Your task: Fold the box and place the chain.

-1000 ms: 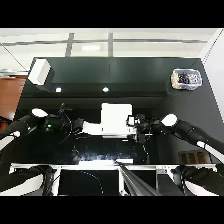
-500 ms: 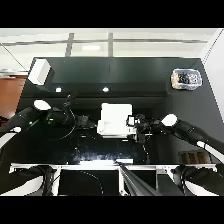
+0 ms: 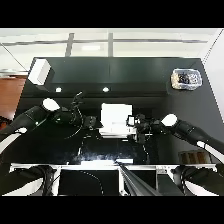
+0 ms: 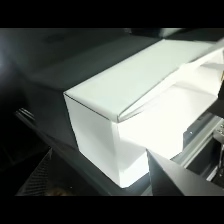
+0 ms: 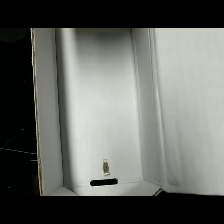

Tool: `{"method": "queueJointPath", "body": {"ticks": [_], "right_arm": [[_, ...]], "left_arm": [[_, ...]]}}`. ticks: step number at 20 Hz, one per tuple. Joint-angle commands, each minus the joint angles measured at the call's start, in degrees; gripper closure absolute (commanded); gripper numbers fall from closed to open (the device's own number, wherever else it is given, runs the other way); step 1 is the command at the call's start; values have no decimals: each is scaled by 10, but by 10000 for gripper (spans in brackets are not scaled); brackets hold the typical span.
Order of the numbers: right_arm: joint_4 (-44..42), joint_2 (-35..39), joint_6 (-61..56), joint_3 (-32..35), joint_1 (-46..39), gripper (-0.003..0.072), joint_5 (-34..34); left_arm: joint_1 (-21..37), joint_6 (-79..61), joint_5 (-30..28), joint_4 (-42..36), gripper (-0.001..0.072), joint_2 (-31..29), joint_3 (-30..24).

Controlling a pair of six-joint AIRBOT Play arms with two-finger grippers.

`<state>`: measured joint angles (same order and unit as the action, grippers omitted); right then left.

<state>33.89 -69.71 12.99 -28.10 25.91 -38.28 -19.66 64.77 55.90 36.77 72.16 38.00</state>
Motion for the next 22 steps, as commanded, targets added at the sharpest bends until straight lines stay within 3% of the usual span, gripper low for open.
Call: {"method": "queueJointPath", "body": {"ticks": [1,4,12,14,16,19,22], "right_arm": [[0,0,0,0,0,157,0],[0,0,0,0,0,157,0],[0,0,0,0,0,157,0],[0,0,0,0,0,157,0],[0,0,0,0,0,157,0],[0,0,0,0,0,157,0],[0,0,0,0,0,157,0]], "left_arm": [[-16,33,-17,12,9,0,5],[-61,132,-50,81,10,0,15],[-201,526,-56,401,39,0,99],[-220,559,-57,411,231,2,103],[-224,575,-51,408,238,9,105],[-228,589,3,423,238,42,126],[-256,621,32,487,238,72,166]]}}
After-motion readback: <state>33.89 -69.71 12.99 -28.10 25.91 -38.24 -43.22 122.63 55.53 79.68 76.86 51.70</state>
